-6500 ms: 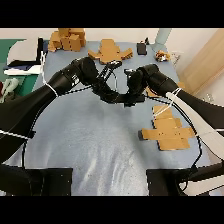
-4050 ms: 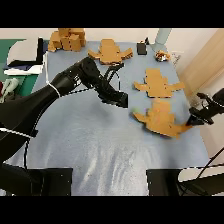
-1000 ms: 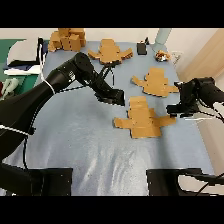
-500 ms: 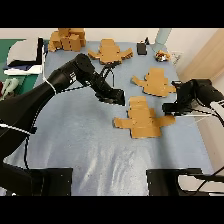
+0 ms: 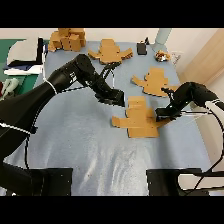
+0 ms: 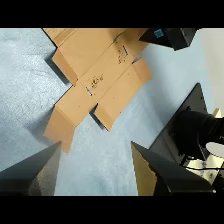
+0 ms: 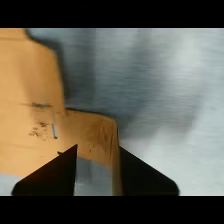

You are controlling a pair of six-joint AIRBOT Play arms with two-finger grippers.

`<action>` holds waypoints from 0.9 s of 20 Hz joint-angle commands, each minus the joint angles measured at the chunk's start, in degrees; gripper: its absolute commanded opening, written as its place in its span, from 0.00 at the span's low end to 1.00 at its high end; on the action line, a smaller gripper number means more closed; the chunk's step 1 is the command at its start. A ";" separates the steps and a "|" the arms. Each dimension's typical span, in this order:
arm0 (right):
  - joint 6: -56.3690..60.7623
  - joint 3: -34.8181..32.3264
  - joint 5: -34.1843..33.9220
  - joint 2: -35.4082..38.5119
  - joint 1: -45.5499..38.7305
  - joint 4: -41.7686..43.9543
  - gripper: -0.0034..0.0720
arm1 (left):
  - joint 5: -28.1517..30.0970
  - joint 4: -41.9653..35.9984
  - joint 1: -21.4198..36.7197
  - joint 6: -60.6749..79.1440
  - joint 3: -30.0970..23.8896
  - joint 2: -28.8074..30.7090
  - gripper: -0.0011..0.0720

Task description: Fold the box.

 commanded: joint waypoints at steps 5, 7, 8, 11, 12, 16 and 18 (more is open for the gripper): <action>-9.64 -0.28 -2.99 -0.20 0.39 16.90 0.05 | -0.26 0.02 0.07 3.89 0.00 -0.02 0.91; -14.64 -1.27 -2.38 1.22 2.40 27.30 0.05 | -2.95 0.11 0.44 9.64 0.00 -0.04 0.91; -16.90 -3.21 0.28 3.06 4.48 30.64 0.05 | -4.79 0.33 1.01 11.06 -0.04 -0.04 0.91; -18.95 -13.33 13.68 10.45 12.70 30.42 0.05 | -10.10 0.28 5.18 10.64 -1.75 -0.09 0.91; -18.88 -17.07 18.34 12.92 14.93 29.88 0.05 | -11.69 -0.07 7.26 10.34 -2.86 -0.09 0.91; -19.39 -24.96 26.80 18.69 17.42 29.38 0.05 | -11.43 0.04 14.93 9.73 -7.50 -0.09 0.91; -20.83 -26.67 27.08 20.52 17.44 29.40 0.05 | -8.41 -0.26 17.44 10.82 -9.62 -0.24 0.91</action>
